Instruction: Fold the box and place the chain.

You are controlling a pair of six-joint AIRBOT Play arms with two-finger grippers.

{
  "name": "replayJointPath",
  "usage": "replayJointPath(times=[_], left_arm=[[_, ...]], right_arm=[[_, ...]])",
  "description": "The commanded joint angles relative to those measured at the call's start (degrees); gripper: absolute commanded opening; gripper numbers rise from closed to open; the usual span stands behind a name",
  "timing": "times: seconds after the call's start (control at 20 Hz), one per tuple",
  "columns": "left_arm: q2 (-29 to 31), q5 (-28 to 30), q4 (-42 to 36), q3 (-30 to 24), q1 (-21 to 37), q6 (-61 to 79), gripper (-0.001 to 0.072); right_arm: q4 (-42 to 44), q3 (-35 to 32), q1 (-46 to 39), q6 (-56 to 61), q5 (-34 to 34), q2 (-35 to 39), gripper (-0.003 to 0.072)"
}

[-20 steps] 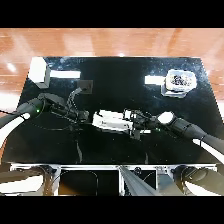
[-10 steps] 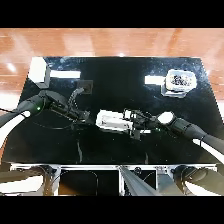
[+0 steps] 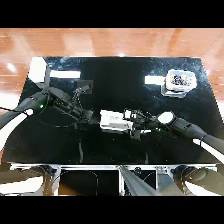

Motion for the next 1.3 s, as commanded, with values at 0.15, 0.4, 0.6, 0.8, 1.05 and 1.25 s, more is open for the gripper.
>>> replayJointPath(times=[0.15, 0.4, 0.6, 0.8, 1.05, 1.25], left_arm=[[0.3, 1.0, 0.4, 0.3, -1.1, 0.1, 0.0641], [0.3, 1.4, 0.5, 0.3, -1.3, -0.2, 0.064], [0.3, -0.3, 0.2, 0.5, -1.4, -0.1, 0.0639], [0.3, 3.3, 0.2, 2.3, -1.2, 0.9, 0.0638], [0.3, 7.2, 1.7, 4.2, -0.4, 1.2, 0.0635], [0.3, 4.0, 1.8, 4.2, -0.2, 1.2, 0.0634]], right_arm=[[0.2, 0.0, 0.0, 0.1, 0.0, 0.0, 0.0584], [0.2, 0.0, 0.0, 0.0, 0.0, 0.0, 0.0584], [0.2, 0.0, 0.0, 0.0, 0.0, 0.0, 0.0584], [0.2, 0.0, 0.0, 0.1, 0.0, 0.0, 0.0584], [0.2, 0.0, 0.0, 0.0, 0.0, 0.0, 0.0567], [0.2, 0.0, 0.0, 0.0, 0.0, 0.0, 0.0441]])
